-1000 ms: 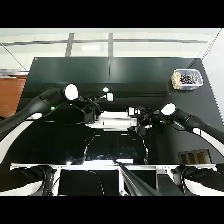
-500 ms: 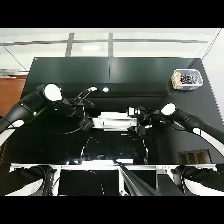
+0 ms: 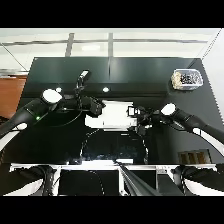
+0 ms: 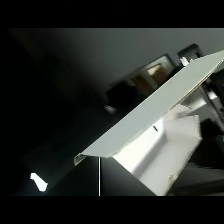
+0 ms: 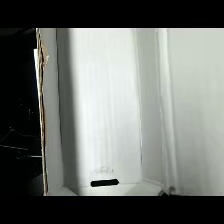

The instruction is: Fold the box and place the chain.

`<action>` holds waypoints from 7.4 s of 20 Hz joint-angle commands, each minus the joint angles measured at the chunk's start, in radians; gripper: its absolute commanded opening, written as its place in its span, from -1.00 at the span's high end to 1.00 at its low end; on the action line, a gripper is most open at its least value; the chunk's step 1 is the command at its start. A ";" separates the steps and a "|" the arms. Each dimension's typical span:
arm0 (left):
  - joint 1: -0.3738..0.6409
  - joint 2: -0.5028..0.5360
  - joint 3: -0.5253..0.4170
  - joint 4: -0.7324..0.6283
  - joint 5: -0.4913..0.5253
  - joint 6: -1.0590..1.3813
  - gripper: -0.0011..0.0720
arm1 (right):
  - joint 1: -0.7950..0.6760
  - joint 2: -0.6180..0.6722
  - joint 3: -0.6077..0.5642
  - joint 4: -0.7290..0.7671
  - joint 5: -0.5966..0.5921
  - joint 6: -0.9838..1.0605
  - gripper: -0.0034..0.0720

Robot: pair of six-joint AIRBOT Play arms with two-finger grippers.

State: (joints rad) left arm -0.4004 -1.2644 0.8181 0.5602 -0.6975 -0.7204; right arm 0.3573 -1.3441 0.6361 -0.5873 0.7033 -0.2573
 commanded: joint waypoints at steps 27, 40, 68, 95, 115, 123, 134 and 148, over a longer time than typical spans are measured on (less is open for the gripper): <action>0.186 0.204 -0.161 0.080 -0.281 0.458 0.42 | 0.001 -0.001 -0.001 0.003 -0.008 0.004 -0.36; -0.075 0.050 -0.125 0.411 -0.015 0.616 -0.98 | 0.001 -0.001 -0.001 0.003 -0.008 0.004 -0.36; -0.055 -0.051 -0.049 0.286 -0.095 0.661 0.32 | 0.001 -0.001 -0.001 0.002 -0.008 0.004 -0.36; 0.022 -0.103 0.076 0.304 -0.305 0.225 0.90 | 0.001 -0.001 -0.001 0.003 -0.008 0.004 -0.36; 0.233 -0.252 -0.053 0.086 -0.360 -0.542 0.90 | 0.001 -0.001 -0.001 0.002 -0.008 0.004 -0.36; 0.272 -0.253 -0.040 0.024 -0.488 -0.378 -0.47 | 0.001 -0.001 -0.001 0.002 -0.008 0.004 -0.36; 0.182 -0.253 0.063 -0.064 -0.513 -0.309 -0.78 | 0.001 -0.001 -0.001 0.002 -0.008 0.004 -0.36; -0.006 -0.241 0.224 0.335 -0.465 -0.745 -0.33 | 0.001 -0.001 -0.001 0.002 -0.008 0.004 -0.36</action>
State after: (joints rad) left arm -0.3569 -1.5097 1.0012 0.7422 -1.1938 -1.3121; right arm 0.3584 -1.3441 0.6361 -0.5858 0.6949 -0.2531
